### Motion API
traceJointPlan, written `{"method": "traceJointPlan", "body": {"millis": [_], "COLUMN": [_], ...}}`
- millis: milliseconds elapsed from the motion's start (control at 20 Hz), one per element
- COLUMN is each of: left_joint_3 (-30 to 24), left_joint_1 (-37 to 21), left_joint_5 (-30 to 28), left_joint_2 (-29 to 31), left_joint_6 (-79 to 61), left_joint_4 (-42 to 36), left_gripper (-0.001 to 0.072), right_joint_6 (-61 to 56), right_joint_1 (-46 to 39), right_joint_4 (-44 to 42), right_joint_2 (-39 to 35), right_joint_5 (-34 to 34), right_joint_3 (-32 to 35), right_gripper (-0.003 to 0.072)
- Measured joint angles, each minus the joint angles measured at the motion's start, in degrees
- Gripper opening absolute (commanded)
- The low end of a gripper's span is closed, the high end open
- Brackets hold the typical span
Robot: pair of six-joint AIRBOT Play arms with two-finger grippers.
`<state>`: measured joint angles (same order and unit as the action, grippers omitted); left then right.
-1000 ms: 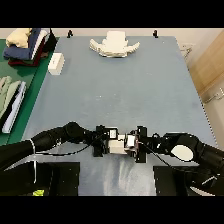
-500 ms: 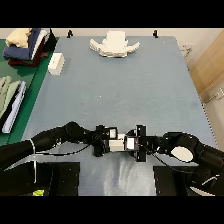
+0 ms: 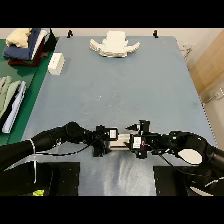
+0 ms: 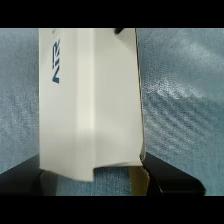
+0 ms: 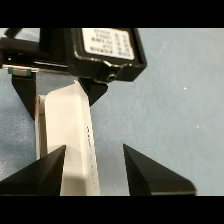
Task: Fold the box.
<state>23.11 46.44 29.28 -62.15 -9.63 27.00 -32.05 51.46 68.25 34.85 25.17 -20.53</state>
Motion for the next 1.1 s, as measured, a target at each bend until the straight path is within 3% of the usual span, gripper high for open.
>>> {"method": "traceJointPlan", "body": {"millis": [350, 1100], "left_joint_3": [0.0, 0.0], "left_joint_1": [0.0, 0.1], "left_joint_5": [-0.1, 0.0], "left_joint_2": [0.0, 0.0], "left_joint_6": [0.0, 0.0], "left_joint_4": [0.0, 0.0], "left_gripper": [0.0382, 0.0382], "right_joint_6": [0.2, 0.3], "right_joint_1": [0.0, 3.4], "right_joint_4": [1.7, -1.3], "right_joint_2": [2.3, 3.4], "right_joint_5": [-1.3, 3.7], "right_joint_3": [0.0, 0.0], "right_gripper": [0.0292, 0.0293]}}
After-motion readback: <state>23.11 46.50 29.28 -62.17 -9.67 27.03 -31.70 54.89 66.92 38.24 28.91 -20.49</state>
